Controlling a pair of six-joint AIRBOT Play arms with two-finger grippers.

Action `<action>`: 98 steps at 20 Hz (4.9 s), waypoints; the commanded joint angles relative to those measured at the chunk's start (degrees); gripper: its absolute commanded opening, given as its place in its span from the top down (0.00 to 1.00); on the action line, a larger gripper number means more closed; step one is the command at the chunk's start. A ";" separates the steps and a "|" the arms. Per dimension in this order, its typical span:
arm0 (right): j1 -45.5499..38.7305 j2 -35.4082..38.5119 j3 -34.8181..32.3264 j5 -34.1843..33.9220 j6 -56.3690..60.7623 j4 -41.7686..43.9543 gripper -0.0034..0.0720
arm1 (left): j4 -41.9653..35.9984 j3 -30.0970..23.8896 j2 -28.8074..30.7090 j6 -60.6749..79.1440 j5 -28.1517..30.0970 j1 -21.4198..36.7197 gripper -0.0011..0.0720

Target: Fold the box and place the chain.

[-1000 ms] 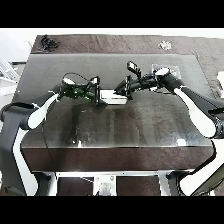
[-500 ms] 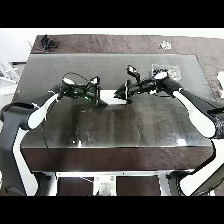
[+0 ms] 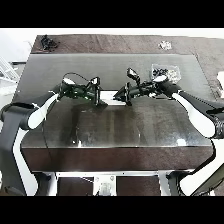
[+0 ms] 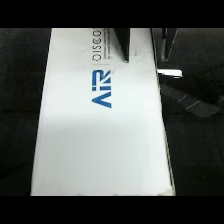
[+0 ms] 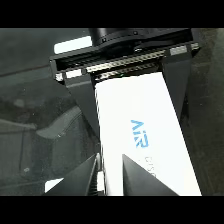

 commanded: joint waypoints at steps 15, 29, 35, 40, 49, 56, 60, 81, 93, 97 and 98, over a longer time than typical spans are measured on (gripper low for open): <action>0.50 0.02 -1.22 -2.97 4.70 -3.13 0.94 | -0.09 0.00 0.00 -0.07 0.24 0.02 0.50; -0.48 11.80 0.59 -1.27 7.15 7.17 0.94 | -0.09 0.00 0.00 -0.07 0.24 0.02 0.50; -3.26 30.08 -13.84 -13.62 16.15 5.11 0.94 | -0.09 0.00 0.00 -0.07 0.24 0.02 0.50; -9.27 50.51 -32.74 -22.27 21.49 3.08 0.94 | -0.11 0.00 0.00 -0.07 0.24 0.02 0.50; -16.24 71.49 -61.46 -29.64 21.57 3.13 0.94 | -0.09 0.00 0.00 -0.09 0.00 0.02 0.50; -16.22 71.45 -64.35 -29.99 21.33 3.10 0.94 | -2.23 0.09 2.58 -7.30 4.26 0.68 0.96; -16.22 71.45 -64.35 -30.01 21.38 3.10 0.94 | 0.33 0.09 9.75 -13.16 5.92 4.11 0.97; -16.22 71.43 -64.35 -30.01 21.40 6.16 0.94 | 8.31 -3.04 15.26 -43.28 40.13 37.22 0.96; -16.22 71.43 -64.35 -30.03 21.42 6.84 0.94 | 7.82 -0.24 9.14 -39.04 42.21 37.18 0.96; -16.22 71.36 -64.35 -30.03 21.40 8.70 0.94 | 7.61 0.90 6.97 -39.95 40.24 37.18 0.96; -16.22 71.34 -64.35 -30.01 21.40 8.70 0.94 | 7.58 0.90 6.58 -40.15 40.52 37.18 0.96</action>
